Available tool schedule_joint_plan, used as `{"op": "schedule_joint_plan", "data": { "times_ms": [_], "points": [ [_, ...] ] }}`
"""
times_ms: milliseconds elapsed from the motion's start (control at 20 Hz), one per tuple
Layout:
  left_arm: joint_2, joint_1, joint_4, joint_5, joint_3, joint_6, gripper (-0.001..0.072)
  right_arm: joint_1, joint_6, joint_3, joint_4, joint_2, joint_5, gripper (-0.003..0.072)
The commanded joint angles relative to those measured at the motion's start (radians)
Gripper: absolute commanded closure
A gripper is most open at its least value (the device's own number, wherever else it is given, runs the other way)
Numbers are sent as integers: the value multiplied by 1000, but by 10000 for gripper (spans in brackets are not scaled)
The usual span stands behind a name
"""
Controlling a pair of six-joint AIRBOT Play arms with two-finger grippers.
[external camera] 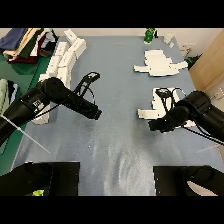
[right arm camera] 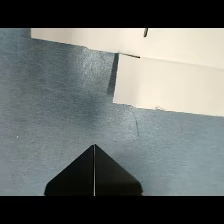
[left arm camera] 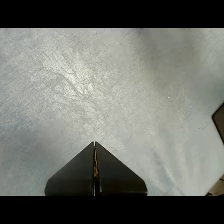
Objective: Fold the box.
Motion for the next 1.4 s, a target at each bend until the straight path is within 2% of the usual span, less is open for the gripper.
{"op": "schedule_joint_plan", "data": {
  "times_ms": [0, 550, 700, 950, 1050, 1100, 1200, 1300, 1350],
  "points": [
    [0, 0, 0, 0, 0, 0, 694, 1, 0, 1, 0, 0, 0, 680],
    [0, 0, 0, 0, 0, 0, 694, 1, 0, 1, 0, 0, 1, 680],
    [0, 0, -2, 3, 0, 1, 695, 1, 1, 1, 2, 0, 71, 680],
    [0, 0, -27, 69, 0, 1, 694, 0, 24, 11, 66, 0, 122, 680],
    [0, 0, -48, 89, 0, 0, 694, -31, 24, 106, -97, 0, 63, 682],
    [0, -1, -63, 101, 0, 0, 694, -64, 23, 180, -227, 0, 8, 682],
    [0, -1, -89, 124, 0, 0, 694, -175, -32, 306, -428, -4, -61, 681],
    [0, -1, -109, 147, 0, 0, 694, -388, -127, 384, -464, -37, -84, 675],
    [0, 0, -121, 169, 0, 0, 694, -499, -163, 394, -445, -63, -76, 557]
  ]
}}
